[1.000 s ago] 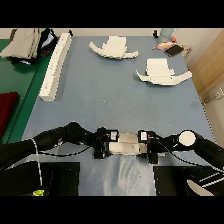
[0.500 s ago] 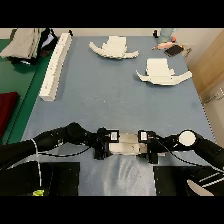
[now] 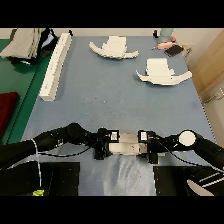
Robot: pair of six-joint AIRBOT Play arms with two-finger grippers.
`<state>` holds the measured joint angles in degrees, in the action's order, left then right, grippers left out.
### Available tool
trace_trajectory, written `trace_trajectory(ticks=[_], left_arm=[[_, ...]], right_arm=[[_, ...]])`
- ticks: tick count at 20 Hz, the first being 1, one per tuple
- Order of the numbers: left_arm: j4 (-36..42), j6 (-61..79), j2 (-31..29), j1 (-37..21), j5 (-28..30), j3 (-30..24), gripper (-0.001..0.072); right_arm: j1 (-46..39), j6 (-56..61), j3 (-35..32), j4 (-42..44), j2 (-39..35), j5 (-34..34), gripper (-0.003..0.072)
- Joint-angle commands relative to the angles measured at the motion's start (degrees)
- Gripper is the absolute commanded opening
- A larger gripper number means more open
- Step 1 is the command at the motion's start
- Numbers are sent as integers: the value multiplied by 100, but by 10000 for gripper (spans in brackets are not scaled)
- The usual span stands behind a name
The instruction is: Fold the box.
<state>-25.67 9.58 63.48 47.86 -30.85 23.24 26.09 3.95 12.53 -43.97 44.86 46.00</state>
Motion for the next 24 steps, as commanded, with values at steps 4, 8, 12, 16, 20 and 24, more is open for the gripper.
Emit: trace_trajectory(ticks=[4,8,12,16,20,24], left_arm=[[-4,2,0,0,4,-2,592],[-4,2,0,0,4,-2,592],[-4,2,0,0,4,-2,592],[-4,2,0,0,4,-2,592],[-4,2,0,0,4,-2,592],[-4,2,0,0,4,-2,592]], right_arm=[[4,2,2,2,0,2,509],[4,4,2,2,0,2,509],[2,4,2,0,0,-107,509],[4,-2,7,50,-11,-103,720],[2,422,31,-221,-343,68,720],[-2,1281,48,-765,-1128,313,720]])
